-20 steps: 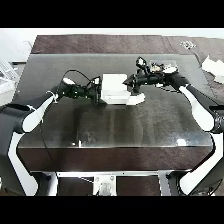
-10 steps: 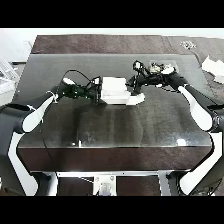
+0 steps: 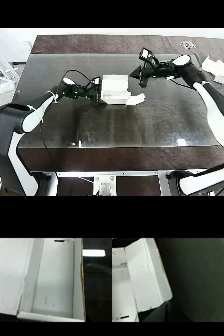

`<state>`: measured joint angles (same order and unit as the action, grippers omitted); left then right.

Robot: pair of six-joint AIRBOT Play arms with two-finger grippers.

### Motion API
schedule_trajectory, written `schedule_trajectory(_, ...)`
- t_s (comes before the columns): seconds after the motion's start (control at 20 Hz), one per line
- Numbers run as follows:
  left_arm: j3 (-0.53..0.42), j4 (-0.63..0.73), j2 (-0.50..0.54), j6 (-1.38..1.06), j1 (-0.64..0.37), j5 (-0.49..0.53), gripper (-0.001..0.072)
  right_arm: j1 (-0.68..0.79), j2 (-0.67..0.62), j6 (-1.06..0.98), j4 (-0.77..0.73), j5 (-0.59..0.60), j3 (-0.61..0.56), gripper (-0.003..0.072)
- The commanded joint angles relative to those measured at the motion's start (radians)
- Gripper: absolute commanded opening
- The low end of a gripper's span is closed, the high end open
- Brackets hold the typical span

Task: Fold the box and place the chain.

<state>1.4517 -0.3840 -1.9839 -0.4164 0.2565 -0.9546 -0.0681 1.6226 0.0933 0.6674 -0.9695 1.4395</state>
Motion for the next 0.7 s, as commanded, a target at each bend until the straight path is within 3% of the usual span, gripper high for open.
schedule_trajectory(0.0,0.000,0.000,0.001,0.000,0.000,0.001,0.0488,-0.004,-0.162,0.024,0.041,0.105,-0.189,0.0009)
schedule_trajectory(0.1,0.000,0.000,0.000,0.000,0.000,0.003,0.0488,0.007,-0.178,0.045,0.042,0.031,-0.266,0.0013)
schedule_trajectory(0.15,0.000,0.000,0.000,0.000,0.000,0.001,0.0488,0.009,-0.174,0.070,0.040,0.018,-0.297,0.0192)
schedule_trajectory(0.2,0.000,0.000,0.001,0.000,0.000,0.000,0.0488,0.009,-0.165,0.088,0.040,0.019,-0.319,0.0494)
schedule_trajectory(0.25,0.000,0.000,0.000,0.000,0.000,0.000,0.0488,0.009,-0.156,0.091,0.041,0.018,-0.330,0.0553)
schedule_trajectory(0.65,0.000,0.000,0.001,-0.001,0.000,0.002,0.0488,0.011,-0.030,0.176,0.040,0.034,-0.340,0.0555)
